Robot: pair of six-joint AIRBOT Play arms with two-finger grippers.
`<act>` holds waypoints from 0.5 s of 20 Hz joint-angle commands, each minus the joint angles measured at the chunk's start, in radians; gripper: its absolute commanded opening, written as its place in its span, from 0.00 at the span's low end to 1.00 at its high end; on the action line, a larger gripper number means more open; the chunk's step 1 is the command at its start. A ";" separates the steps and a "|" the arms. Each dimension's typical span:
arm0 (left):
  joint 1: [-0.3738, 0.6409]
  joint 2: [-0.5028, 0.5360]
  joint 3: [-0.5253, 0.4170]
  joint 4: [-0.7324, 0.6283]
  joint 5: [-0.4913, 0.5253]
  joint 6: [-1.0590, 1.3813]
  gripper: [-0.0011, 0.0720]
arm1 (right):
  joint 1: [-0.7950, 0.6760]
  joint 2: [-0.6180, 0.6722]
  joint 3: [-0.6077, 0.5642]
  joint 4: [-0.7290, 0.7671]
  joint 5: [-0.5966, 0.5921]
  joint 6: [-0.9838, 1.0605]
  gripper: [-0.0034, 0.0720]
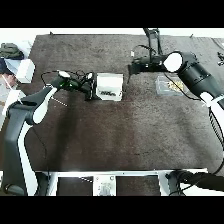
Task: Fold the box and place the chain.
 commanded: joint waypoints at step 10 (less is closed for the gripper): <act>0.001 0.000 0.000 0.000 0.000 0.000 0.39 | 0.101 -0.051 0.031 0.042 -0.024 -0.054 0.40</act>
